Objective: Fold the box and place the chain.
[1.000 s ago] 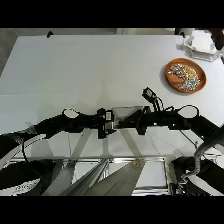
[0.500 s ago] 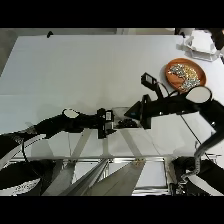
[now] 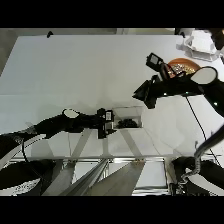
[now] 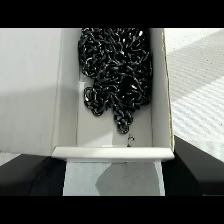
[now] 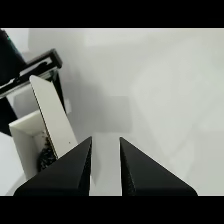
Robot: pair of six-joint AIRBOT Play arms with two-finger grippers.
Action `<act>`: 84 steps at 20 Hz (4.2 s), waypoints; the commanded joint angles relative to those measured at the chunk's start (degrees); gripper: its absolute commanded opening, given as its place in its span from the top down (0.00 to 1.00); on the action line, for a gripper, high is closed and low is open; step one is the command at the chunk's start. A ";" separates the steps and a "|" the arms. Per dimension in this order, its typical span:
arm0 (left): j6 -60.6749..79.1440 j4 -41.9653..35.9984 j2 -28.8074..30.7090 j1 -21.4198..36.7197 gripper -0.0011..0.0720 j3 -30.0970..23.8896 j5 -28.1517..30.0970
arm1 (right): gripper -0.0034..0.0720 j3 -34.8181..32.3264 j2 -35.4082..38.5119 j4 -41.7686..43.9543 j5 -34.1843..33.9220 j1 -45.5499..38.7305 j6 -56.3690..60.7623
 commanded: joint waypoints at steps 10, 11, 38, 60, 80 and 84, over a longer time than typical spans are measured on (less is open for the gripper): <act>0.02 0.00 0.04 -0.02 0.78 0.00 0.00 | 0.57 0.17 -6.75 -2.43 10.91 3.82 -5.44; 0.02 0.00 0.04 -0.02 0.78 0.00 0.00 | 0.54 -0.48 -6.29 -2.43 10.80 3.82 -5.44; 0.02 0.00 0.04 -0.02 0.78 0.00 0.00 | 0.62 -10.88 2.47 -6.88 3.28 5.77 -3.26; 0.02 0.00 0.04 -0.02 0.78 0.00 0.00 | 0.66 -17.55 7.85 -3.87 -9.35 5.77 -0.28; 0.02 0.00 0.04 -0.02 0.78 0.00 0.00 | 0.72 -17.86 7.87 -4.83 -3.96 8.52 -0.28; 0.02 0.00 0.04 -0.02 0.78 0.00 0.00 | 0.72 -19.34 7.87 -6.05 -3.54 8.52 -0.26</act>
